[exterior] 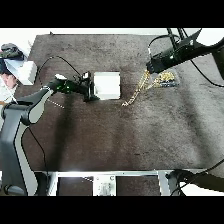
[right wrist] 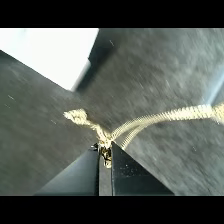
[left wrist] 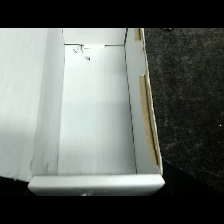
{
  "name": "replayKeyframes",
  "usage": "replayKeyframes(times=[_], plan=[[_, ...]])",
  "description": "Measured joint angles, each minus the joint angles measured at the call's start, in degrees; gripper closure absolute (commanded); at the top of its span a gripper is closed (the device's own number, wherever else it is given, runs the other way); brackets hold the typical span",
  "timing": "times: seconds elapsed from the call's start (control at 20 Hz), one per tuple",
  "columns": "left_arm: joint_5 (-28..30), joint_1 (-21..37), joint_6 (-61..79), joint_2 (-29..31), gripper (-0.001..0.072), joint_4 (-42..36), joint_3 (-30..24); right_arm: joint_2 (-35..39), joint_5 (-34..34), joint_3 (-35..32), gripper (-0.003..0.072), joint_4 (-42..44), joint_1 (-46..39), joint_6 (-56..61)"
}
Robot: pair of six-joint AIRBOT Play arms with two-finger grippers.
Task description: Fold the box and place the chain.
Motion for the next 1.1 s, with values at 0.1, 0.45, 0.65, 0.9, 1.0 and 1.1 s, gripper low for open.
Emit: replayKeyframes(times=[0.1,0.45,0.65,0.9,1.0,1.1], plan=[[0.0,0.0,0.0,0.0,0.0241,0.0,0.0,-1.7,-1.0,-2.5,0.0659,-3.4,-0.1,0.1],[0.0,0.0,0.2,0.0,0.0241,0.0,0.0,-8.2,-10.3,-10.1,0.0386,-1.4,-2.9,-3.5],[0.0,0.0,0.1,0.0,0.0241,0.0,0.0,-13.3,-12.7,-11.0,0.0386,8.2,-2.3,-15.2],[0.0,0.0,-0.1,0.0,0.0241,0.0,0.0,-19.1,-10.3,-11.3,0.022,13.4,-1.4,-29.8],[0.0,0.0,-0.1,0.0,0.0241,0.0,0.0,-20.2,-9.0,-11.4,0.0166,14.4,-1.2,-34.3],[0.0,0.0,0.0,0.0,0.0241,0.0,0.0,-20.9,-8.7,-11.5,0.0167,14.8,-1.2,-38.0]])
